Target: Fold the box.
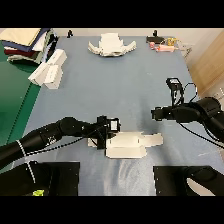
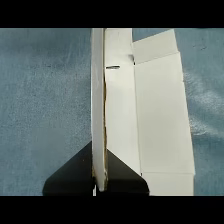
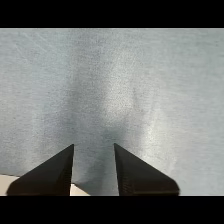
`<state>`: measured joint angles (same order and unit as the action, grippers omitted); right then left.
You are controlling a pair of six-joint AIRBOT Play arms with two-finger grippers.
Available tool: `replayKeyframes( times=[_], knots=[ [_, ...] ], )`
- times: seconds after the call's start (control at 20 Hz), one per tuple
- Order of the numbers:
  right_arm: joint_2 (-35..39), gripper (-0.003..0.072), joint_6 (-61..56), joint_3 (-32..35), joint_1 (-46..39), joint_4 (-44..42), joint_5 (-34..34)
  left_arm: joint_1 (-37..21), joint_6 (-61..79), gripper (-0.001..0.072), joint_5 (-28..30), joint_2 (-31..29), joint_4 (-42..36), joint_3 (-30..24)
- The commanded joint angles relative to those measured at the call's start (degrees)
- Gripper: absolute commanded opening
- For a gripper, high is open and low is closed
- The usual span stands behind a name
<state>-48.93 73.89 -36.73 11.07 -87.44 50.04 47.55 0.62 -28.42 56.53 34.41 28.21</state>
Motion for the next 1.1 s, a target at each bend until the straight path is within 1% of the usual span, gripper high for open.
replayKeyframes(
  times=[0.0,0.3,0.35,0.4,0.45,0.5,0.6,0.75,0.8,0.85,0.95,1.05],
  knots=[
    [-0.04,0.0385,0.02,-0.04,-0.02,-0.02,0.13,-0.02,-0.66,0.0011,-0.68,0.02,0.09,0.66],
    [-0.04,0.0381,0.02,-0.04,-0.02,-0.72,0.66,-0.02,-0.61,0.0012,-0.02,0.02,0.11,0.76],
    [-0.04,0.0316,0.00,-0.04,-0.02,-1.51,1.11,-0.02,-0.63,0.0013,-0.02,0.02,0.11,0.76],
    [-0.04,0.0172,0.00,-0.04,-0.02,-2.40,1.75,-0.02,-0.63,0.0013,-0.04,0.02,0.09,0.76],
    [-0.02,0.0074,0.04,-0.04,-0.02,-3.34,2.60,-0.02,-0.63,0.0013,-0.07,0.02,0.09,0.76],
    [0.02,0.0003,0.44,-0.04,0.00,-4.07,4.26,-0.02,-0.61,0.0013,-0.04,0.02,0.11,0.76],
    [0.33,0.0002,4.26,-0.04,0.07,-6.19,8.76,-0.02,-0.61,0.0013,-0.07,0.02,0.09,0.76],
    [2.54,0.0002,11.45,0.02,0.33,-14.32,15.82,-0.02,-0.61,0.0013,-0.09,0.02,0.09,0.76],
    [3.89,0.0002,12.57,0.04,1.70,-14.91,18.99,-0.02,-0.61,0.0013,-0.11,0.02,0.09,0.76],
    [5.49,0.0002,12.72,0.17,3.63,-14.71,21.81,-0.02,-0.61,0.0013,-0.09,0.02,0.09,0.76],
    [9.77,0.0001,12.70,1.33,9.62,-15.26,25.03,-0.02,-0.61,0.0013,-0.09,0.02,0.09,0.76],
    [14.03,0.0001,14.67,3.41,18.93,-16.02,27.19,-0.02,-0.61,0.0012,-0.09,0.02,0.09,0.76]
  ],
)
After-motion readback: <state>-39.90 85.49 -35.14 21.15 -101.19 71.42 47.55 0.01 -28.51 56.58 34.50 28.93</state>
